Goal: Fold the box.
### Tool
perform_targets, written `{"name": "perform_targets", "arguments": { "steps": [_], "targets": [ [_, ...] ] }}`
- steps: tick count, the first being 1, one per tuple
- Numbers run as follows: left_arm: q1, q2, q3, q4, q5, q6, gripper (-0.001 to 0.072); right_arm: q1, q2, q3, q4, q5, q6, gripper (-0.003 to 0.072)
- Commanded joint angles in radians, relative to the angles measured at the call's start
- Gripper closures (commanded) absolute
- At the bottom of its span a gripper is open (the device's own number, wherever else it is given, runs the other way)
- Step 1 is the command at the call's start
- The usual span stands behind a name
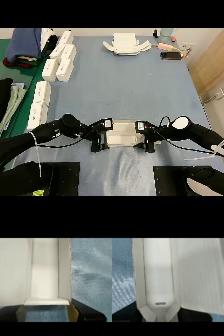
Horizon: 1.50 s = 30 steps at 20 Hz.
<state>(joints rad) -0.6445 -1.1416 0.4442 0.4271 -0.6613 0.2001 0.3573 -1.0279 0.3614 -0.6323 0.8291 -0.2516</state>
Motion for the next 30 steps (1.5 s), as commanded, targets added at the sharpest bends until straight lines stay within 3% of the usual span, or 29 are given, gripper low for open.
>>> {"name": "perform_targets", "arguments": {
  "steps": [1,8,10,11,30],
  "targets": [
    [-0.005,-0.005,0.002,-0.001,0.008,-0.014,0.0013,0.0,0.001,0.001,0.0,0.0,0.0,0.0176],
    [-0.035,-0.005,0.002,0.0,0.035,-0.016,0.0018,0.0,0.001,0.001,0.0,0.0,0.0,0.0176],
    [-0.035,-0.006,0.002,0.0,0.04,-0.019,0.0193,0.0,0.001,0.001,0.0,0.0,0.0,0.0176],
    [-0.035,-0.006,0.002,0.0,0.04,-0.018,0.0238,0.0,0.001,0.001,0.0,0.0,0.0,0.0175],
    [-0.035,-0.006,0.002,-0.001,0.041,-0.017,0.0241,0.0,0.001,0.001,0.0,0.0,0.0,0.0176]
  ]
}}
